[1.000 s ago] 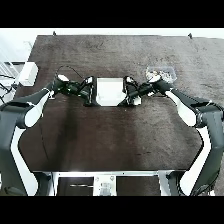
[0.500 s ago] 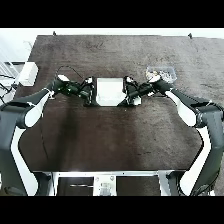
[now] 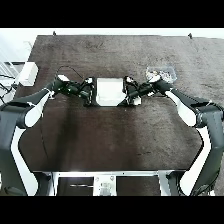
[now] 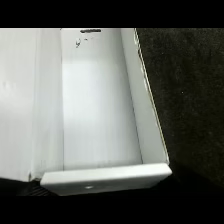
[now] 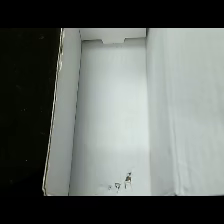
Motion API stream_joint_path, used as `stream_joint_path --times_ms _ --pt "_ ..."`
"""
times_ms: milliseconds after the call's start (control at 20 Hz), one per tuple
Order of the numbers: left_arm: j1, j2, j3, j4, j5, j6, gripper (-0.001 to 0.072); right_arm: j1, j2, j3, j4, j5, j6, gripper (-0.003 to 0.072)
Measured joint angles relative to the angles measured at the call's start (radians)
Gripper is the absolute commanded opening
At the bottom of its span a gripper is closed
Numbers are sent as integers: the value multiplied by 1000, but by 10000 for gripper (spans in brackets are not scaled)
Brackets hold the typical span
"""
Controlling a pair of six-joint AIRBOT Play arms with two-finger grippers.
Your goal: Fold the box and place the chain.
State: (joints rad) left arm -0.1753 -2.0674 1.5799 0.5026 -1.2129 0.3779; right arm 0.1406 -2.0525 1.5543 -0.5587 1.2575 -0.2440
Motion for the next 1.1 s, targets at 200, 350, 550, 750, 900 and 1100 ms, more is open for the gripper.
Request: stream_joint_path --times_ms 200,350,550,750,900,1100 --pt "0 0 0 -5 1 -7 708 0 0 0 0 0 0 583" --pt "-1 0 1 -7 4 -19 708 0 0 0 0 0 0 583" --pt "-1 -2 2 -6 14 -27 706 0 0 0 0 0 0 583" --pt "-1 -3 2 1 17 -16 698 0 0 0 0 0 0 583" --pt "-1 -3 2 2 14 -10 699 0 0 0 0 0 0 583" --pt "-1 -3 2 -2 3 -6 698 0 0 0 0 0 0 583"
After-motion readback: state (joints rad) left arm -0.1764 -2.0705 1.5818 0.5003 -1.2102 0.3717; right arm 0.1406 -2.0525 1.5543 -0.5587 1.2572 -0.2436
